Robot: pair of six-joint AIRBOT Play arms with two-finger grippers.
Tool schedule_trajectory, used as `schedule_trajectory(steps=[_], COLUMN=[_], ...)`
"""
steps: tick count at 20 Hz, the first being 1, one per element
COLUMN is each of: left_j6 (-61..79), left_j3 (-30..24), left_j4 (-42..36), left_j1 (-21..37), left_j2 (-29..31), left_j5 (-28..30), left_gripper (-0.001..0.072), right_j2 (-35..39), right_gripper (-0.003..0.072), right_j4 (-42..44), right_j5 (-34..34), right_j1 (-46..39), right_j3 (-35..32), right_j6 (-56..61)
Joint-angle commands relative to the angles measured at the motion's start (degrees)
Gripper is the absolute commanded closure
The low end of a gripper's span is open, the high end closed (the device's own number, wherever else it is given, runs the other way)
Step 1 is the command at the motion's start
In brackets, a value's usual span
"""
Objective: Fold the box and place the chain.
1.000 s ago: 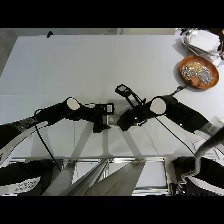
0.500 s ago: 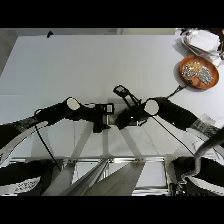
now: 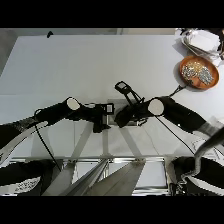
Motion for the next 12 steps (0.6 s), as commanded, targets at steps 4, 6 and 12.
schedule_trajectory(steps=[4, 6, 12], left_j6=[0.0, 0.0, 0.0], left_j3=[0.0, 0.0, 0.0], left_j4=[0.0, 0.0, 0.0], left_j1=[0.0, 0.0, 0.0], left_j2=[0.0, 0.0, 0.0], left_j5=[0.0, 0.0, 0.0], left_gripper=[0.0434, 0.0434, 0.0434], right_j2=[9.1, 9.1, 9.1], right_gripper=[0.0468, 0.0469, 0.0469], right_j4=[-6.0, -9.9, -17.7], right_j5=[12.1, 16.2, 25.5], right_j1=[-4.4, -6.3, -15.4], right_j3=[0.0, 0.0, -0.1], right_j6=[0.0, 1.7, 4.4])
